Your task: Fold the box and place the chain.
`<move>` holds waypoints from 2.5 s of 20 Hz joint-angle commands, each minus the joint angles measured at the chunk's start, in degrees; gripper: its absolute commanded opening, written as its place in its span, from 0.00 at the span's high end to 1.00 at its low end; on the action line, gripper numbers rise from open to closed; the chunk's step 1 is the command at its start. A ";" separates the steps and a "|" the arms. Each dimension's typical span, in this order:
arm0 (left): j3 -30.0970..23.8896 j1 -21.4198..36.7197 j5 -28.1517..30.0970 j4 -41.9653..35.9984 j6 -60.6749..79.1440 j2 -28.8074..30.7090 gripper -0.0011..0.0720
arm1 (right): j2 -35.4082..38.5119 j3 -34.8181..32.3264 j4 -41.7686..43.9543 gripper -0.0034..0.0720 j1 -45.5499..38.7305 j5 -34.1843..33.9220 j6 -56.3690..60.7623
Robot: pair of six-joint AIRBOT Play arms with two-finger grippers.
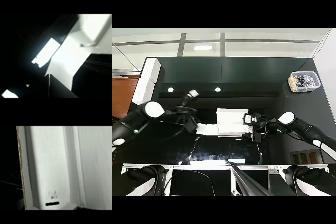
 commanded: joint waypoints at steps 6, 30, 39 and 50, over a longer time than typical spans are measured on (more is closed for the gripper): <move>-7.56 16.83 -9.64 -8.87 -33.38 -4.63 0.95 | -0.02 0.00 0.00 0.31 0.00 0.00 0.00; 3.48 2.93 -15.56 -29.75 -12.52 -15.54 0.11 | -0.02 0.00 0.00 0.31 0.00 0.00 0.00; 14.05 -13.75 -6.01 -2.23 -42.73 -15.56 0.14 | -0.02 0.00 0.00 0.31 0.00 -0.02 0.00; 16.20 -19.82 -1.18 2.86 -56.98 -15.67 0.45 | -0.02 0.00 0.00 0.31 0.00 -0.02 0.00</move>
